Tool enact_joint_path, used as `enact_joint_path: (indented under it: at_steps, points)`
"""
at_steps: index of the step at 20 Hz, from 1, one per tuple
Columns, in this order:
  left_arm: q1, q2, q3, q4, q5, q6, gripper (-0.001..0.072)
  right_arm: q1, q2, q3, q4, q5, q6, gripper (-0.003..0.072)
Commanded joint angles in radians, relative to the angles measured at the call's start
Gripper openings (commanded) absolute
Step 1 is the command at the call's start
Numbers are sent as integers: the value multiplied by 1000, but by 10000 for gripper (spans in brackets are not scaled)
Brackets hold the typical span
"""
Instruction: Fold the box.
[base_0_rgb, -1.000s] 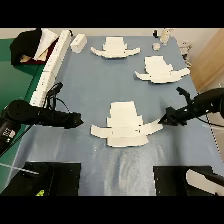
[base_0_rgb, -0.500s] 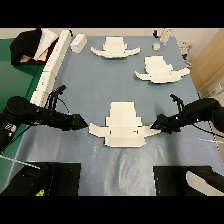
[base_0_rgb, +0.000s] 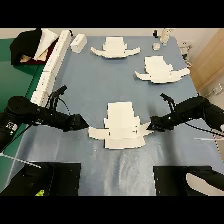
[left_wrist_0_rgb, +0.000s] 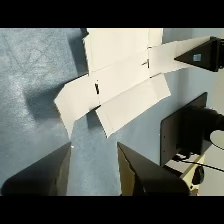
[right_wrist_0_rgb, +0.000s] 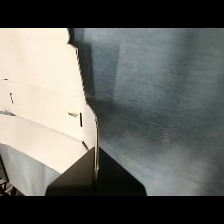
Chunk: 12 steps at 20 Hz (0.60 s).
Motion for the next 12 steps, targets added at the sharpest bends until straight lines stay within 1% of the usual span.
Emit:
enact_joint_path:
  at_steps: [1,3,5,7,10,12]
  points:
    - [8,-5,1,-8,0,30,439,65,63,-51,5,34,-24,0]
    - [31,-39,9,-7,-11,63,439,139,164,-140,8,111,-19,0]
    - [58,-100,18,-8,-39,116,439,211,277,-213,7,197,31,0]
    - [71,-177,22,-26,-56,204,439,260,370,-247,2,245,95,0]
    - [71,-299,22,-103,-44,325,439,280,422,-251,0,240,129,0]
    - [70,-396,30,-158,-1,394,439,280,423,-251,0,235,145,0]
